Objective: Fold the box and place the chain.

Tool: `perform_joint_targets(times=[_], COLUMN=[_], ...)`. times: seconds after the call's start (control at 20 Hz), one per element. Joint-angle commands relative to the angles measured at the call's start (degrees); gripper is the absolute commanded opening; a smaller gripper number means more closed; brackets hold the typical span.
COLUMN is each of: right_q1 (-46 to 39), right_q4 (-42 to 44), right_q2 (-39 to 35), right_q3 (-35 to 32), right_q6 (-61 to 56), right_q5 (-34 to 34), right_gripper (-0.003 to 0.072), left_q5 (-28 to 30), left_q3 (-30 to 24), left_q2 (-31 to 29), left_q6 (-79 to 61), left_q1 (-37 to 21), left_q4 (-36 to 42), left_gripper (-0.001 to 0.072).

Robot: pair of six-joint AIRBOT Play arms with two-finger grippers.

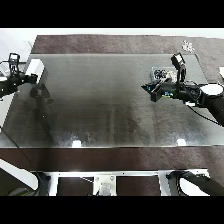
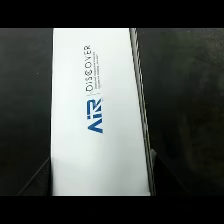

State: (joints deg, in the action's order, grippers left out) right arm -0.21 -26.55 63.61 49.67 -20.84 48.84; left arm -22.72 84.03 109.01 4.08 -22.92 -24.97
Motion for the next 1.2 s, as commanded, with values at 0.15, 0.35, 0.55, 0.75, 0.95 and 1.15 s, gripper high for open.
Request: perform_joint_targets(times=[0.15, 0.35, 0.55, 0.75, 0.95, 1.15], right_q1=[0.0, 0.0, 0.0, 0.0, 0.0, 0.0], right_q4=[0.2, 0.2, 0.7, 2.1, 1.9, 1.9], right_q2=[0.0, 0.0, 0.0, -0.4, -3.4, -10.1], right_q3=[0.0, 0.0, 0.0, 0.0, -0.3, -3.2], right_q6=[0.0, 0.0, -0.2, -0.2, -0.2, -0.2], right_q5=[0.0, 0.0, 0.1, 0.0, -2.3, -8.7], right_gripper=[0.0061, 0.0151, 0.0190, 0.0014, 0.0014, 0.0013], left_q5=[-3.4, -3.6, -6.6, -22.8, -29.7, -26.0], left_q3=[0.0, 0.0, 0.0, 0.0, -1.0, -12.4], left_q2=[-2.8, -7.6, -13.0, -19.4, -25.9, -38.9], left_q6=[-1.6, -1.5, 2.8, 4.4, 3.8, 1.2], left_q1=[0.0, -0.1, 0.0, 0.0, 0.2, 2.3], left_q4=[-3.6, -4.5, -5.7, -6.1, -1.4, 2.3], left_gripper=[0.0720, 0.0720, 0.0700, 0.0017, 0.0013, 0.0013])
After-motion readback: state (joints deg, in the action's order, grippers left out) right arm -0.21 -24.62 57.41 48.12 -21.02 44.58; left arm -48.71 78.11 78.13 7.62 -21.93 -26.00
